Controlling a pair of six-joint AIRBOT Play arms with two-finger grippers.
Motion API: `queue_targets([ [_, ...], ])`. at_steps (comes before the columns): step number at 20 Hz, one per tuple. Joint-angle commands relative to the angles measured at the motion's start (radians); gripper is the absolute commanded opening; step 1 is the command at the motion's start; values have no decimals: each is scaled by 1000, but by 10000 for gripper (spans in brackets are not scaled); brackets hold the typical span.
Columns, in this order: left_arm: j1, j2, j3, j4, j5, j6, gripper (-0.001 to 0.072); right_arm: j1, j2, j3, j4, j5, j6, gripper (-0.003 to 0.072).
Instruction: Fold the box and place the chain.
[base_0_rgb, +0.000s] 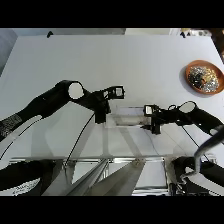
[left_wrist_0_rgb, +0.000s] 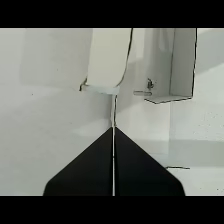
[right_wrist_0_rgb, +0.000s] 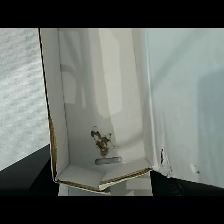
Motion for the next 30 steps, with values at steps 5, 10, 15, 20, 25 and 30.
queue_targets([
  [5,13,-5,-138,-42,13,170,5,-1,0,0,0,0,0,316],
  [10,21,-5,-194,-57,55,376,14,-1,1,0,1,0,0,316],
  [15,28,-5,-194,-109,210,444,351,-1,0,0,1,0,0,316],
  [20,26,-5,-194,-162,230,600,347,-1,1,0,1,0,0,316],
  [25,18,-5,-194,-229,165,761,309,-1,1,0,0,0,0,316],
  [30,-3,-25,-194,-278,161,774,238,-1,1,0,1,0,0,316],
])
